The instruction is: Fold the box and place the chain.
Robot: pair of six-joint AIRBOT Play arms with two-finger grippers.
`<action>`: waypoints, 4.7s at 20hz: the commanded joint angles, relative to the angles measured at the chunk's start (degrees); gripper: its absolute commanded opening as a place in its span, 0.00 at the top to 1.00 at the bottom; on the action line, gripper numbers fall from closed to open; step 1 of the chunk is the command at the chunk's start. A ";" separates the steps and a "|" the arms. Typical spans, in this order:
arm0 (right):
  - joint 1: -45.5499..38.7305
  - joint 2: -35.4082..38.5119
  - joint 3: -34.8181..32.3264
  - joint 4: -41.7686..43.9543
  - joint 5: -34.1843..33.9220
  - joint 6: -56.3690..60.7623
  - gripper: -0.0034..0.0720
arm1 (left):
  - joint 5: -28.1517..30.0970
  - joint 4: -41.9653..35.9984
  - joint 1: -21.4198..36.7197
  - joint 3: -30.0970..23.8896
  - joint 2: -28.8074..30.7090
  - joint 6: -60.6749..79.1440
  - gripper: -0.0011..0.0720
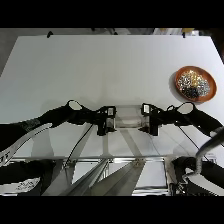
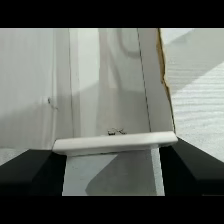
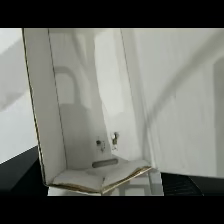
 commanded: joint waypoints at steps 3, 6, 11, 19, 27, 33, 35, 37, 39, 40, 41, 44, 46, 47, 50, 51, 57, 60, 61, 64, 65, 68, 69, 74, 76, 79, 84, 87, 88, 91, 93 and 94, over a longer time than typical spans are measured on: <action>-0.04 4.22 0.04 -8.00 1.88 9.27 0.04 | 0.02 0.04 -0.02 0.02 -0.02 0.02 0.53; -0.04 9.55 0.04 -15.21 2.86 14.99 0.05 | 0.04 0.04 -0.02 0.02 -0.02 0.02 0.53; -0.04 19.63 0.04 -13.81 2.89 18.95 0.33 | 0.02 0.04 -0.02 0.02 -0.02 0.02 0.53; -0.04 15.15 0.02 13.07 -6.14 11.63 0.94 | 0.02 0.04 -0.02 0.02 -0.02 0.02 0.53; -0.04 1.14 0.02 15.13 -11.41 15.34 0.94 | 0.02 0.04 -0.02 0.02 -0.02 0.02 0.53; -0.07 4.46 0.79 11.63 -8.94 24.46 0.94 | 0.02 0.04 -0.02 0.02 -0.02 0.02 0.53; -0.04 10.32 1.99 2.54 -8.87 32.00 0.94 | 0.02 0.04 -0.02 0.02 -0.02 0.02 0.53; -0.04 17.07 2.69 -7.91 -7.63 35.26 0.94 | 0.04 0.04 0.00 0.02 -0.02 0.02 0.53; -0.04 21.84 2.67 -20.50 -3.28 31.82 0.94 | 0.04 0.04 -0.02 0.02 -0.02 0.02 0.53; -0.04 22.40 2.67 -25.44 0.85 28.41 0.94 | 0.02 0.04 -0.02 0.02 -0.02 0.02 0.53; -0.04 22.18 2.64 -28.52 6.19 24.33 0.94 | 0.02 0.04 -0.02 0.02 -0.02 0.02 0.53; 0.15 19.74 2.40 -27.69 13.79 12.33 0.93 | 0.02 0.04 -0.02 0.02 -0.02 0.02 0.53; 1.16 17.64 2.36 -24.59 11.04 6.78 0.81 | 0.04 0.04 -0.02 0.02 -0.02 0.02 0.53; 1.27 16.37 2.34 -23.87 9.42 5.07 0.80 | 0.02 0.04 -0.02 0.02 -0.02 0.02 0.53; 1.27 12.48 2.25 -23.15 6.99 3.45 0.80 | 0.04 0.04 -0.02 0.02 -0.02 0.02 0.53; 1.27 11.50 2.23 -22.71 6.93 2.16 0.80 | 0.04 0.04 -0.02 0.02 -0.02 0.02 0.53; 1.27 7.65 2.23 -15.76 3.85 0.83 0.82 | 0.02 0.04 -0.02 0.02 -0.02 0.02 0.53; 1.27 6.49 2.23 -15.47 3.87 0.83 0.82 | 0.02 0.04 -0.02 0.02 -0.02 0.02 0.53; 1.27 5.88 2.23 -15.47 3.72 0.83 0.82 | 0.04 0.04 -0.02 0.02 -0.02 0.02 0.53; 1.46 4.42 2.23 -12.35 3.56 0.81 0.82 | 0.02 0.04 -0.02 0.02 -0.02 0.02 0.53; 2.05 4.17 2.23 -11.17 3.04 0.81 0.82 | 0.04 0.04 -0.02 0.02 -0.02 0.02 0.53; 4.59 3.06 2.19 -9.94 1.73 0.83 0.82 | 0.04 0.04 -0.02 0.02 -0.02 0.02 0.53; 5.40 2.67 2.14 -9.64 0.61 0.83 0.81 | 0.02 0.04 -0.02 0.02 -0.02 0.02 0.53; 6.16 2.27 2.08 -6.34 -0.85 0.83 0.68 | 0.04 0.04 -0.02 0.02 -0.02 0.02 0.53; 6.16 2.21 2.05 -6.34 -0.83 0.85 0.66 | 0.04 0.04 -0.02 0.02 -0.02 0.02 0.53; 6.14 2.23 2.05 -6.36 -0.72 1.18 0.43 | 0.04 0.04 -0.02 0.02 -0.02 0.02 0.53; 6.08 4.42 2.08 -11.08 -0.09 9.92 0.82 | 0.04 0.04 -0.02 0.02 -0.02 0.02 0.53; 6.08 8.44 2.08 -16.96 0.79 24.33 0.94 | 0.02 0.04 -0.02 0.02 -0.02 0.02 0.53; 6.08 9.49 2.08 -17.64 1.40 30.51 0.94 | 0.04 0.04 -0.02 0.02 -0.02 0.02 0.53; 5.62 12.20 2.47 -19.32 0.52 47.12 0.94 | 0.04 0.04 -0.02 0.02 -0.02 0.02 0.53; 3.19 13.46 3.06 -19.34 0.48 52.06 0.94 | 0.02 0.04 -0.02 0.02 -0.02 0.02 0.53; 1.79 13.99 3.48 -19.34 0.50 54.45 0.94 | 0.02 0.04 -0.02 0.02 -0.02 0.02 0.53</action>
